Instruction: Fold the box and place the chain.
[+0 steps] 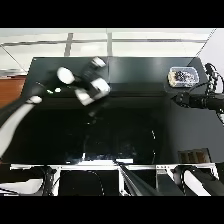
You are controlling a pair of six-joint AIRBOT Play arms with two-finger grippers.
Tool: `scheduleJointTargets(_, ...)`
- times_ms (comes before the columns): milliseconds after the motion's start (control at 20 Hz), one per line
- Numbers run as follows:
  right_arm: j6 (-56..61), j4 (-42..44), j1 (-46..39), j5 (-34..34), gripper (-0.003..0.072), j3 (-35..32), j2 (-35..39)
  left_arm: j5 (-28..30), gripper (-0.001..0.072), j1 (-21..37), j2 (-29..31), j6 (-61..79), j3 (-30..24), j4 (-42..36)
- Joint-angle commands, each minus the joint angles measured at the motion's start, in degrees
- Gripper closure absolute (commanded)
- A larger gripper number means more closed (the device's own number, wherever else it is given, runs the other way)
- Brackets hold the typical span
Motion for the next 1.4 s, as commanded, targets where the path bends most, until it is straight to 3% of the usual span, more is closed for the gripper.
scheduleJointTargets(0,1.27,-0.11,0.00,-0.17,0.0672,0.00,0.04,1.03,0.0529,19.41,-1.05,-17.94,4.39,2.89)
scheduleJointTargets(150,1.27,0.00,0.00,0.70,0.0671,0.00,0.04,-2.64,0.0529,31.04,-8.07,-18.62,13.55,-1.77)
scheduleJointTargets(250,1.53,0.09,0.00,2.73,0.0672,0.00,0.04,-3.63,0.0529,34.45,-13.92,-18.60,20.98,-1.62)
scheduleJointTargets(450,5.20,0.39,0.00,2.75,0.0672,0.00,0.04,-3.89,0.0528,36.13,-25.53,-19.02,35.08,2.29)
scheduleJointTargets(600,7.50,0.83,0.00,2.51,0.0672,0.00,0.04,-4.46,0.0529,35.76,-32.02,-18.93,40.65,3.13)
scheduleJointTargets(650,7.61,0.90,0.00,2.49,0.0672,0.00,0.04,-4.85,0.0471,35.52,-33.07,-18.97,41.38,4.59)
scheduleJointTargets(700,7.87,0.92,0.00,2.47,0.0672,0.00,0.04,-4.81,0.0128,35.01,-33.27,-19.02,41.35,7.13)
scheduleJointTargets(750,8.22,0.92,0.00,2.43,0.0672,0.00,0.04,-4.76,-0.0004,34.42,-33.18,-19.23,41.59,10.40)
scheduleJointTargets(900,8.33,0.83,0.00,1.68,0.0672,0.00,0.04,-8.83,-0.0004,32.35,-31.69,-29.07,48.63,21.09)
scheduleJointTargets(950,8.33,0.74,0.00,1.33,0.0672,0.00,0.04,-9.51,-0.0003,31.71,-30.49,-32.17,50.71,20.61)
scheduleJointTargets(1100,8.26,0.81,1.64,0.37,0.0672,0.02,0.04,-10.71,0.0003,29.00,-22.75,-35.91,50.05,15.98)
scheduleJointTargets(1150,8.15,0.79,2.69,0.33,0.0672,0.02,0.04,-12.59,0.0105,27.91,-19.50,-35.93,48.76,15.13)
scheduleJointTargets(1200,7.21,0.79,4.11,0.22,0.0672,0.02,0.04,-15.06,0.0471,26.93,-16.17,-35.93,46.64,13.44)
scheduleJointTargets(1250,5.99,0.70,5.73,-0.35,0.0672,0.02,0.04,-17.53,0.0674,26.10,-13.07,-35.82,44.09,9.88)
scheduleJointTargets(1350,4.09,0.68,9.03,-3.19,0.0672,0.02,0.04,-20.68,0.0683,24.00,-6.84,-33.42,37.16,0.09)
